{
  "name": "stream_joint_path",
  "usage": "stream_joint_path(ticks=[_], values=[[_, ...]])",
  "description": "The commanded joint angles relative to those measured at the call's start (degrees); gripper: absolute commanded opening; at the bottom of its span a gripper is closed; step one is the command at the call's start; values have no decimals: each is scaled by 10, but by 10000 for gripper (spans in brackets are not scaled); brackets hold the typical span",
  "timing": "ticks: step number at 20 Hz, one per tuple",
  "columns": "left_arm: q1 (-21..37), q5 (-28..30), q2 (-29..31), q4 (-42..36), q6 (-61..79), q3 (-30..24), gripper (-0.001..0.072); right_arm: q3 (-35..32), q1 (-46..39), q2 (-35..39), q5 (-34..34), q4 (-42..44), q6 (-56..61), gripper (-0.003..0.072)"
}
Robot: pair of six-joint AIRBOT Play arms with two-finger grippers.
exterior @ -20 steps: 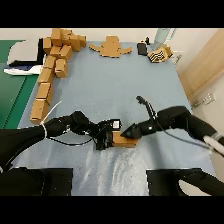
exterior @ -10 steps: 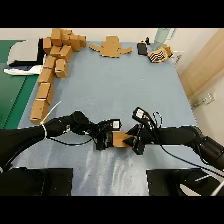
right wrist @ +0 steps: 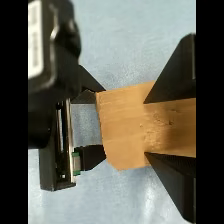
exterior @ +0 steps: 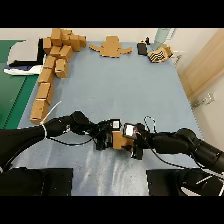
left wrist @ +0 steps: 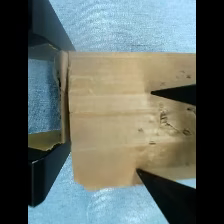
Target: Fold the box.
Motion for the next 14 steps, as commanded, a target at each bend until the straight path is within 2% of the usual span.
stream_joint_path(ticks=[1,7,14], values=[[0,0,0,0,0,0,525,-11,54,-1,56,-134,92,491],[0,0,0,0,0,0,524,-21,109,-1,87,-271,201,491],[0,0,0,0,0,0,524,-25,138,2,80,-310,211,491]])
